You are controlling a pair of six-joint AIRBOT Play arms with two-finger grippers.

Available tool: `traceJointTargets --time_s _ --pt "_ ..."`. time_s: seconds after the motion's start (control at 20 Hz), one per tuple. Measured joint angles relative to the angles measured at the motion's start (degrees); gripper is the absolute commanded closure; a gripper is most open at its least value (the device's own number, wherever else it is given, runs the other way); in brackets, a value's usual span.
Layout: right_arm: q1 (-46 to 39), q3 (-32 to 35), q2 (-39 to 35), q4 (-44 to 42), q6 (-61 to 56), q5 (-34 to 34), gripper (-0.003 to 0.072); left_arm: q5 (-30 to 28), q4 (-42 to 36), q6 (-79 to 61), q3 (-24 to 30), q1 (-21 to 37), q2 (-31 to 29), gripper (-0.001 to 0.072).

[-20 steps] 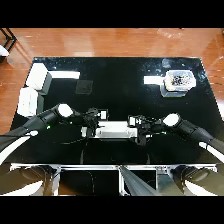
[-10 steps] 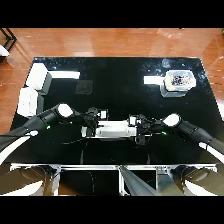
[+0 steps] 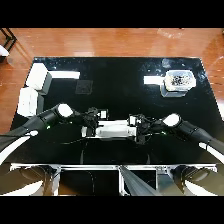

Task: Fold the box and place the chain.

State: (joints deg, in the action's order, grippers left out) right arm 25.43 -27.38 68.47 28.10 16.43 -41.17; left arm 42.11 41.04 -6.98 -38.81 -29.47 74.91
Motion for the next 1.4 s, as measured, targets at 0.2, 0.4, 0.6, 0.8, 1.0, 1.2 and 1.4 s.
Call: traceJointTargets --time_s 0.2,0.4,0.6,0.8,1.0,1.2,1.4 --pt "0.3 0.0 0.1 -0.1 0.3 0.2 -0.0016 0.0 0.0 0.0 0.0 0.0 0.0 0.0689" --pt "0.4 0.0 0.1 -0.2 0.3 0.3 -0.0016 -0.1 0.0 0.0 0.0 0.0 0.0 0.0689" --pt "1.0 0.0 0.1 0.0 0.3 0.9 -0.0016 -0.1 0.0 -0.1 0.0 0.0 0.0 0.0689" --pt "1.9 0.0 0.2 1.3 -0.3 1.6 -0.0016 -0.1 0.0 -0.1 0.0 0.0 0.0 0.0688" --pt "2.1 0.0 0.2 1.7 -0.8 2.1 -0.0016 -0.1 0.0 -0.1 0.0 0.0 0.0 0.0688" --pt "2.1 0.0 0.2 1.7 -1.2 2.4 -0.0016 -0.1 0.0 0.0 0.0 0.0 0.0 0.0689" --pt "2.1 0.0 0.2 1.7 -1.2 2.7 0.0148 -0.1 0.0 0.0 0.0 0.0 0.0 0.0689"
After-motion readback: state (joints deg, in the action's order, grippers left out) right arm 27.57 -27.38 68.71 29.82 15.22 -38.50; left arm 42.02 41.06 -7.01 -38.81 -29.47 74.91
